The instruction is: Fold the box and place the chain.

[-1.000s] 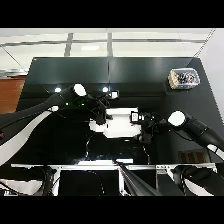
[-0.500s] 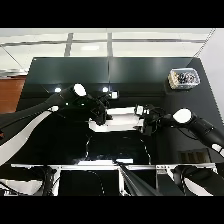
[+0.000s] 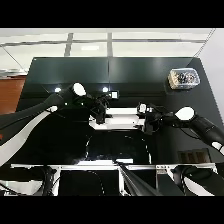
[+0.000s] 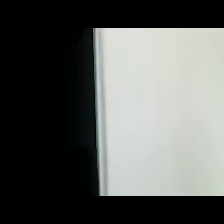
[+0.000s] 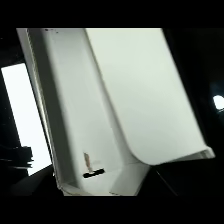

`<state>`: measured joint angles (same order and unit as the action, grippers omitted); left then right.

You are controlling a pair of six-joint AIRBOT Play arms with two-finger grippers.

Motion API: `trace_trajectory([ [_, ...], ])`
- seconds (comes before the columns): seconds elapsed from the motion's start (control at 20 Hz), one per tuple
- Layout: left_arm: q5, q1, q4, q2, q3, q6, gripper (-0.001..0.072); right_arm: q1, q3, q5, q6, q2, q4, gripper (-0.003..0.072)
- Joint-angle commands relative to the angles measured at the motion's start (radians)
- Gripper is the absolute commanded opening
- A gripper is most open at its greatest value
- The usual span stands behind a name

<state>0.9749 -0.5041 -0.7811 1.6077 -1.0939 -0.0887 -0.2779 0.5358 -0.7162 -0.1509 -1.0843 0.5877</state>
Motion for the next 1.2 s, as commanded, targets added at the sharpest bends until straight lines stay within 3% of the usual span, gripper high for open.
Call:
trace_trajectory([
  [0.0, -0.055, -0.006, -0.011, -0.006, 0.0, 0.008, 0.002, -0.021, 0.0, -0.018, -0.039, -0.023, -0.009, 0.0672],
  [0.65, -0.048, -0.012, -0.022, -0.005, 0.001, 0.002, 0.0021, -0.042, 0.001, 0.031, -0.127, -0.087, -0.041, 0.0672],
  [1.15, -0.048, -0.012, -0.022, -0.005, 0.001, -0.02, 0.0021, -0.042, 0.093, -0.047, -0.138, -0.208, -0.032, 0.0672],
])
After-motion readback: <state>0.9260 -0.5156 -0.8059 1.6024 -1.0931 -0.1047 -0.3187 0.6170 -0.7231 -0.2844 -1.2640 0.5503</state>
